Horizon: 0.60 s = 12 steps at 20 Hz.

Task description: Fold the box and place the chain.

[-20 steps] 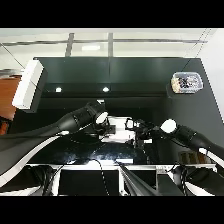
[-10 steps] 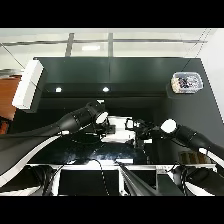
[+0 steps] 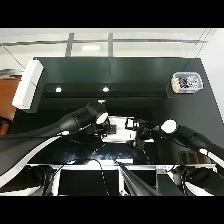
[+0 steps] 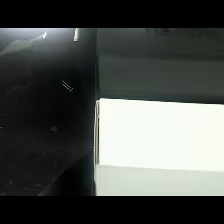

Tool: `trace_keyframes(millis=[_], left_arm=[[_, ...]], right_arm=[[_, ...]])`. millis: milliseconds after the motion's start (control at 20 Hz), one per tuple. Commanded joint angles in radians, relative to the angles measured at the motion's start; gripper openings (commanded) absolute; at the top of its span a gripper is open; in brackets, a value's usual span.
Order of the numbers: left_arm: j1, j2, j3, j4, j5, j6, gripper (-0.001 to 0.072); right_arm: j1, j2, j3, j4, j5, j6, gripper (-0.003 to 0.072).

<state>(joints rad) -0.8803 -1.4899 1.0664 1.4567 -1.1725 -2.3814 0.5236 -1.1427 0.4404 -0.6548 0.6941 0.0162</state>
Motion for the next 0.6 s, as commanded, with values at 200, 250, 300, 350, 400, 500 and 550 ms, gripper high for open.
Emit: trace_keyframes(millis=[200,250,300,350,400,500,550], left_arm=[[0.005,0.006,0.000,0.031,-0.031,0.044,0.0026],[0.009,0.006,0.000,0.032,-0.032,0.045,0.0026],[0.012,0.006,0.000,0.031,-0.024,0.048,0.0026],[0.014,0.005,0.000,0.031,-0.018,0.048,0.0026],[0.014,0.005,0.000,0.030,-0.014,0.048,0.0026],[0.014,0.005,0.000,0.032,-0.013,0.051,0.0026],[0.014,0.005,0.000,0.032,-0.013,0.059,0.0027]], right_arm=[[0.000,0.108,0.073,-0.331,0.131,0.151,0.0701],[0.000,0.108,0.074,-0.393,0.134,0.192,0.0701],[0.000,0.107,0.074,-0.429,0.132,0.217,0.0701],[0.000,0.107,0.074,-0.428,0.129,0.217,0.0701],[0.000,0.107,0.074,-0.403,0.115,0.214,0.0700],[0.000,0.107,0.074,-0.373,0.077,0.208,0.0700],[0.000,0.107,0.074,-0.367,0.057,0.205,0.0699]])
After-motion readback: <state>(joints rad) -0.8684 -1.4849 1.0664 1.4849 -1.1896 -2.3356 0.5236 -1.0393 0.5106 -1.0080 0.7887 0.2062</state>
